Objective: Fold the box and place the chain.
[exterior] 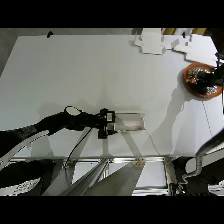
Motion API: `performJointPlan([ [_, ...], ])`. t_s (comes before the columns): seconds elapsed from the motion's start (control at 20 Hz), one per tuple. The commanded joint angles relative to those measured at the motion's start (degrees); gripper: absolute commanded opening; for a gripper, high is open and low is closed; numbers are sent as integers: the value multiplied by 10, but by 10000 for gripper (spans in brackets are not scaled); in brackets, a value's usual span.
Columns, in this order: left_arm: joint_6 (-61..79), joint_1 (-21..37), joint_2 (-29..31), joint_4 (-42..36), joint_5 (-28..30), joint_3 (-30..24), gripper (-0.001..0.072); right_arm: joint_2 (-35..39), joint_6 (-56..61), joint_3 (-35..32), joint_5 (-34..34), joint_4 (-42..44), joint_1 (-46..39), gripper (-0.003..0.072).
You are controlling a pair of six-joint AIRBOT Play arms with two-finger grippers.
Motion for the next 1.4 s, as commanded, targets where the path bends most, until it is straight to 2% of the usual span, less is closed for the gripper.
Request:
performJointPlan([
  [0.0, 0, 0, 0, 0, 0, 0, 207, -2, -2, 0, 2, 2, 0, 189],
  [0.05, 0, 0, 0, 0, 0, 0, 207, -2, -2, 0, 2, 2, 0, 124],
  [0.15, 0, 0, 0, 0, 0, 0, 207, -2, -2, 0, 4, -2, 0, 81],
  [0.2, 0, 0, 0, 0, 0, 0, 207, -2, -4, 0, 6, -2, 0, 11],
  [0.35, 0, 0, 0, 0, 0, 0, 207, 10, -4, 0, 17, 2, 0, 10],
  [0.65, 0, 0, 0, 0, 0, 0, 207, 100, -9, 0, 19, 12, 0, 10],
  [0.8, 0, 0, 0, 0, 0, 0, 207, 138, -21, 0, 52, 42, 1, 10],
  [1.0, 0, 0, 0, 0, 0, 0, 207, 248, -42, 0, 76, 88, 26, 9],
  [1.35, 0, 0, 0, 0, 0, 0, 207, 445, -48, 0, 193, 92, 118, 10],
])
